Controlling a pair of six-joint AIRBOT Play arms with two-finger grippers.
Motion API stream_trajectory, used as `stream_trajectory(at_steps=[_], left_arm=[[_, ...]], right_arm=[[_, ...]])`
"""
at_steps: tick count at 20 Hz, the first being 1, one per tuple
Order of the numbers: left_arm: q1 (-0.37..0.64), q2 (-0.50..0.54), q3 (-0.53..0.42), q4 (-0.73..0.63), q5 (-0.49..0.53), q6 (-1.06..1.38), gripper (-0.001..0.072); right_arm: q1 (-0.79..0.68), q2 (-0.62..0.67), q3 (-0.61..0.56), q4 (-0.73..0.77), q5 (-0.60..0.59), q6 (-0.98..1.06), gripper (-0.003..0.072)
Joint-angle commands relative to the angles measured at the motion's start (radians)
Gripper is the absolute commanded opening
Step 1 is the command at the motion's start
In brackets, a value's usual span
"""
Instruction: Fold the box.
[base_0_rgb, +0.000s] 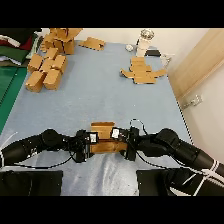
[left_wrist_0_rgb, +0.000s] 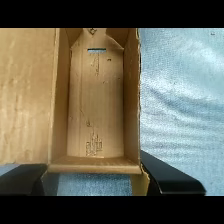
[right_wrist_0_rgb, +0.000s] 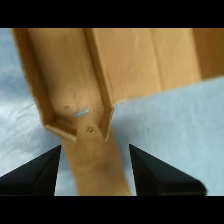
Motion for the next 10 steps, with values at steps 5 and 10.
stream_trajectory(at_steps=[5, 10], left_arm=[[0.0, 0.0, -0.001, 0.0, 0.0, 0.0, 0.0382], [0.0, 0.0, -0.001, 0.0, 0.0, 0.0, 0.0383]], right_arm=[[0.003, -0.029, -0.006, 0.166, 0.084, -0.269, 0.0341], [0.003, -0.029, -0.006, 0.225, 0.074, -0.349, 0.0195]])
